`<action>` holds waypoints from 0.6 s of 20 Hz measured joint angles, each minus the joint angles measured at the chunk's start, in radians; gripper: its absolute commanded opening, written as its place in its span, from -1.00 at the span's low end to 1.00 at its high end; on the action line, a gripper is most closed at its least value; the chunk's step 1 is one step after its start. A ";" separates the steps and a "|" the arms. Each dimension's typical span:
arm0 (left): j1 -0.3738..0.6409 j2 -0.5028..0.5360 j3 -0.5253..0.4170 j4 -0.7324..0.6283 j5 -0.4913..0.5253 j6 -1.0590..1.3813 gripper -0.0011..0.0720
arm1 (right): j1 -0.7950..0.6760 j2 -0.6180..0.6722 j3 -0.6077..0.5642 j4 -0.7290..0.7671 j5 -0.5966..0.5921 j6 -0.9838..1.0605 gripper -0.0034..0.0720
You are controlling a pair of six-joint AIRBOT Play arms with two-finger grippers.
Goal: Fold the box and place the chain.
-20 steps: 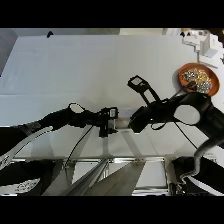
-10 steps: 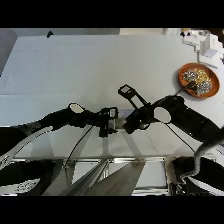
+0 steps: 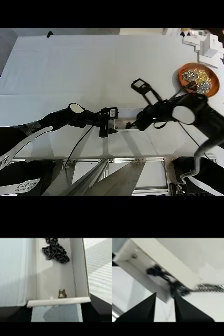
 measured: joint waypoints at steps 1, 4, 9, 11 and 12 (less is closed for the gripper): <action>0.000 0.000 0.000 0.000 0.000 0.000 -0.59 | -0.047 0.019 0.000 -0.018 0.028 0.000 -0.05; 0.000 0.000 0.000 0.000 0.000 0.000 -0.59 | -0.192 0.047 -0.006 -0.050 0.093 -0.008 -0.06; 0.000 0.000 0.000 0.000 0.000 0.000 -0.59 | -0.292 0.057 -0.090 0.005 0.081 -0.021 -0.06; 0.000 0.000 0.000 0.000 0.000 0.000 -0.59 | -0.304 0.053 -0.142 0.040 0.045 -0.023 -0.07; 0.000 0.000 0.000 0.000 0.000 0.000 -0.59 | -0.308 0.047 -0.166 0.066 0.025 -0.024 -0.14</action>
